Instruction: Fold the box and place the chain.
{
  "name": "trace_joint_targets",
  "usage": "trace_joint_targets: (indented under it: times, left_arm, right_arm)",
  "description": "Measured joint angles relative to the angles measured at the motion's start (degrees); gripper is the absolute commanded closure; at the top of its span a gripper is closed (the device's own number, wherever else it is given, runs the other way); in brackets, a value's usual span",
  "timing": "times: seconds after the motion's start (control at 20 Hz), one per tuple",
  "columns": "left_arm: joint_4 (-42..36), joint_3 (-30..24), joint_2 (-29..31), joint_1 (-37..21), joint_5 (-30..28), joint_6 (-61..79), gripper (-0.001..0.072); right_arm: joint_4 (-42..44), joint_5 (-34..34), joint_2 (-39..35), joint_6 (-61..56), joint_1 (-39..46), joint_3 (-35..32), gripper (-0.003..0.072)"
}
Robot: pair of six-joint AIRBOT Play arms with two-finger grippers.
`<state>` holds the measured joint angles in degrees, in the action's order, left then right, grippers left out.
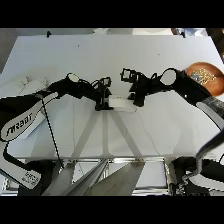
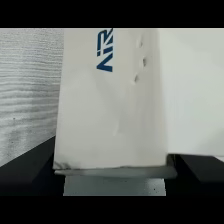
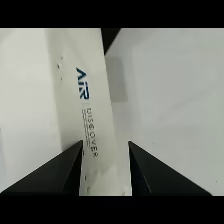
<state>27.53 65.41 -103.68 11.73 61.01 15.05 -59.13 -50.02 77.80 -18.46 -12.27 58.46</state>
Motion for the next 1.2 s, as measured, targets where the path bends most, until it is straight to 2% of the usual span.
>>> trace_joint_targets:
  times: [0.55,1.2]
  left_arm:
    - [-0.04,0.0,0.0,0.0,0.07,-0.07,0.0431]
    - [-0.09,0.0,0.0,0.0,0.04,-0.09,0.0431]
  right_arm:
    - [5.77,-2.8,-0.26,-2.05,-3.21,-0.02,0.0392]
    - [-1.66,7.39,-0.09,-2.43,-3.8,-1.95,0.0394]
